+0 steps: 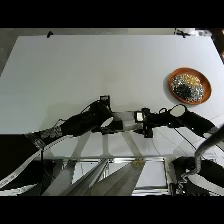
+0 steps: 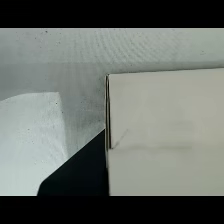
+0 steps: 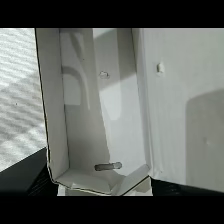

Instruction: Fold the box and place the chain.

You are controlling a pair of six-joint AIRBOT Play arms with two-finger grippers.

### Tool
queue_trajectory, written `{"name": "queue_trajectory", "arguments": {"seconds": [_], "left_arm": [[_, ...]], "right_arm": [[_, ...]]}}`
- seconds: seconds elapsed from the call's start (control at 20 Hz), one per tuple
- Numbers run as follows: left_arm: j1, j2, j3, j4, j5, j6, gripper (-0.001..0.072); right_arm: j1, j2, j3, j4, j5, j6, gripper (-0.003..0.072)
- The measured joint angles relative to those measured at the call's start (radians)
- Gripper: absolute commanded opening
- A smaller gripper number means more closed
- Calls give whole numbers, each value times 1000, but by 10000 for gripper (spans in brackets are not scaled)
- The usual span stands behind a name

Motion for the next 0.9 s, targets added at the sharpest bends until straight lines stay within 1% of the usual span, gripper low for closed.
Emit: {"name": "queue_trajectory", "arguments": {"seconds": [0.05, 0.1, 0.15, 0.2, 0.25, 0.3, 0.35, 0.4, 0.65, 0.7, 0.8, 0.9], "left_arm": [[-1, -1, 0, 2, 1, 2, 128], [-1, -4, -1, 8, 4, 6, 276], [-1, -3, -2, 10, -2, 5, 328], [-1, -3, -2, 12, -3, 5, 327], [-1, -3, -2, 11, 1, 5, 300], [-1, -3, -2, 9, 6, 3, 182], [-2, -3, -2, 4, 21, 3, 29], [-2, -3, -2, -4, 39, 0, 5], [-2, -3, -2, -2, 43, 0, 10], [-2, -3, -2, -2, 44, 1, 45], [-2, 2, -3, 1, 50, 4, 90], [3, 23, -2, 15, 66, 8, 95]], "right_arm": [[0, 0, 0, -1, -1, 0, 411], [0, 0, 0, -2, -3, -3, 411], [0, 0, 0, -3, -3, -4, 411], [0, 0, 0, -3, -4, -4, 411], [0, 0, 0, -3, -4, -4, 411], [0, 0, 0, -3, -4, -3, 411], [0, 0, 0, -3, -4, -3, 411], [0, 0, 0, -3, -2, -1, 411], [0, 0, 0, -2, -2, 1, 411], [0, 0, 0, -2, -2, 1, 411], [0, 0, 0, -2, -5, -1, 411], [-1, 0, 0, 0, -13, 1, 411]]}}
